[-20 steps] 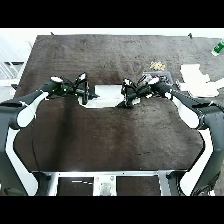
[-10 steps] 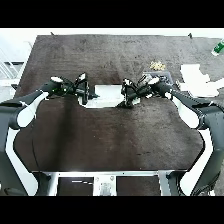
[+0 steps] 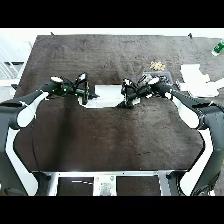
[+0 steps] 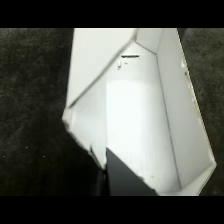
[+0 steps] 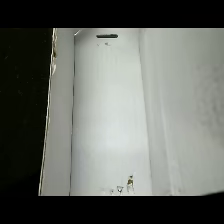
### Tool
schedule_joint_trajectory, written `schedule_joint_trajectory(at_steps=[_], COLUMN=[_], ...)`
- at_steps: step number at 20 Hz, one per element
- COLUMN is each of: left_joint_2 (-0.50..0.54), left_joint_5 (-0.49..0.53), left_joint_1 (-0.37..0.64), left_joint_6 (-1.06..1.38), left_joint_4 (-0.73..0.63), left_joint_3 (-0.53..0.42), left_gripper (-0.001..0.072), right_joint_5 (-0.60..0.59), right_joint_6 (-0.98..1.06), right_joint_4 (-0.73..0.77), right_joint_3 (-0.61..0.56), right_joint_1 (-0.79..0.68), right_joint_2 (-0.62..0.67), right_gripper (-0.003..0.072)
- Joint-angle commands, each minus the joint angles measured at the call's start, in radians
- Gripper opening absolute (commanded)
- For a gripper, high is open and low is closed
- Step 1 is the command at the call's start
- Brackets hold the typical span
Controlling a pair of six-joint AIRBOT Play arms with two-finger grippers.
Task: Fold the box and place the chain.
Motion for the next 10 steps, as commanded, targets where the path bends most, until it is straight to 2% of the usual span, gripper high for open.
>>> schedule_joint_trajectory(at_steps=[1,5,6,7,8,10], left_joint_2=[0.0,0.0,0.0,0.0,0.0,0.003], left_joint_5=[0.009,0.021,0.023,0.024,0.027,0.026], left_joint_1=[0.0,0.0,0.0,0.0,0.0,0.001], left_joint_6=[0.027,0.089,0.097,0.105,0.105,0.105], left_joint_4=[0.0,-0.029,-0.037,-0.037,-0.037,-0.036], left_joint_3=[0.0,0.001,0.001,0.001,0.001,0.001], left_gripper=[0.0021,0.0023,0.0086,0.0275,0.0299,0.0299], right_joint_5=[0.0,0.0,0.0,0.0,0.0,0.0], right_joint_6=[0.0,0.0,0.0,0.0,0.0,0.0], right_joint_4=[0.0,0.0,0.0,0.0,0.0,0.0], right_joint_3=[0.0,0.0,0.0,0.0,0.0,0.0], right_joint_1=[0.0,0.0,0.0,0.0,0.0,0.0], right_joint_2=[0.0,0.0,0.0,0.0,0.0,0.0], right_gripper=[0.0578,0.0578,0.0578,0.0578,0.0578,0.0578])
